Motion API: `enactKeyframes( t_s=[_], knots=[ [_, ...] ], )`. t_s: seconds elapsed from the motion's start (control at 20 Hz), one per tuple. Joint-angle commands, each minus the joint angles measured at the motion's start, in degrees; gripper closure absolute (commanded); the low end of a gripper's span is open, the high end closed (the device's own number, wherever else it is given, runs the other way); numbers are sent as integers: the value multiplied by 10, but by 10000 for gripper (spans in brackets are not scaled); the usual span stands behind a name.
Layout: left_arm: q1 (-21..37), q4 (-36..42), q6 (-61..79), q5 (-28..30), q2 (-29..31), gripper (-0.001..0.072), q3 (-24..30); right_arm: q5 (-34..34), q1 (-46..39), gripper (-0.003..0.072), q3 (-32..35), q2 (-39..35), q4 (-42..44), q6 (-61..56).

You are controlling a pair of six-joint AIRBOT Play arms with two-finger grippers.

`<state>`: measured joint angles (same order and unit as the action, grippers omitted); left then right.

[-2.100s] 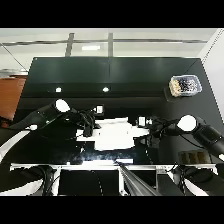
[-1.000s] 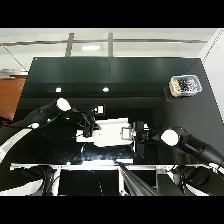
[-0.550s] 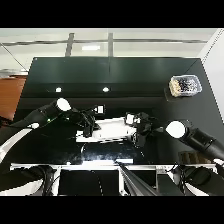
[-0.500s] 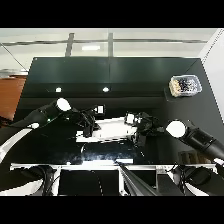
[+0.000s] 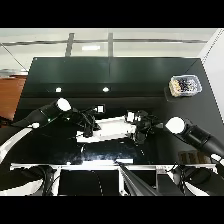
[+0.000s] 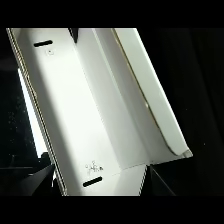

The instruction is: Fold the box and place the chain.

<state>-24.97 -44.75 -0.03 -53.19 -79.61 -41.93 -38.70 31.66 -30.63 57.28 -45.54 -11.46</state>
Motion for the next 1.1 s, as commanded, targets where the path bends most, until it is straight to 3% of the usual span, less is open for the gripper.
enactKeyframes(
  t_s=[0.0,0.25,0.65,0.95,1.05],
  knots=[
    [0,0,-2,0,0,678,0,2,-24,-34,-1,13,58,65],
    [0,0,-2,1,0,679,0,-47,-49,-33,-1,38,137,126],
    [0,0,-2,1,1,679,0,-113,-49,-34,0,54,135,128],
    [0,0,-4,1,1,679,0,-112,-39,-34,26,55,120,141],
    [0,0,-4,1,1,679,0,-83,-23,-33,29,56,108,143]
  ],
)
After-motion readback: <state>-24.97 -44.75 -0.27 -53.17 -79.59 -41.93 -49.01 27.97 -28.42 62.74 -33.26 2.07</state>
